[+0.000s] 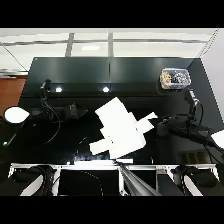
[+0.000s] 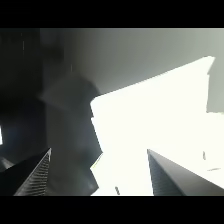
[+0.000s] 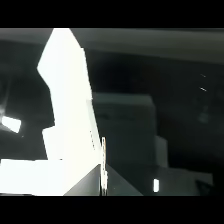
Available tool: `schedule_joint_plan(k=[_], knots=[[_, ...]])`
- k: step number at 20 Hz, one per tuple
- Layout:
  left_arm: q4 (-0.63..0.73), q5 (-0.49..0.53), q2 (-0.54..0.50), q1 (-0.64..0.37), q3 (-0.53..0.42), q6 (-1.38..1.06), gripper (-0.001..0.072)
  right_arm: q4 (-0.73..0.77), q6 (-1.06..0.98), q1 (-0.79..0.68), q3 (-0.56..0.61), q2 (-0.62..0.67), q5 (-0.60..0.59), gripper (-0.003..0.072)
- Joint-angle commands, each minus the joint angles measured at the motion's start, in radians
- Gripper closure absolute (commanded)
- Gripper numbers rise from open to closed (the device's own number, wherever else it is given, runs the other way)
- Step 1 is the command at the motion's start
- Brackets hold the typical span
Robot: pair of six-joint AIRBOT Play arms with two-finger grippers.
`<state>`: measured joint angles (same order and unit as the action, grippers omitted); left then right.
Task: Fold the box and place the chain.
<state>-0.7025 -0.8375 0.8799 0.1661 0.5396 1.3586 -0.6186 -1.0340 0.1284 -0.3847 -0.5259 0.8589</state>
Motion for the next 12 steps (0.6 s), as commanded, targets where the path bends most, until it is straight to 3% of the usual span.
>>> schedule_joint_plan(k=[1, 7, 12], knots=[[0.101, -0.124, 0.135, -0.003, -0.011, -0.089, 0.0001, 0.002, 0.036, 0.056, 0.009, 0.007, -0.040, 0.0674], [0.445, -0.161, 0.360, 0.045, -0.044, -0.423, 0.0001, 0.026, 0.035, 0.056, 0.009, 0.007, -0.056, 0.0674], [0.559, -0.174, 0.507, 0.129, -0.043, -0.554, 0.0001, 0.044, 0.035, 0.056, 0.009, 0.007, -0.053, 0.0674]])
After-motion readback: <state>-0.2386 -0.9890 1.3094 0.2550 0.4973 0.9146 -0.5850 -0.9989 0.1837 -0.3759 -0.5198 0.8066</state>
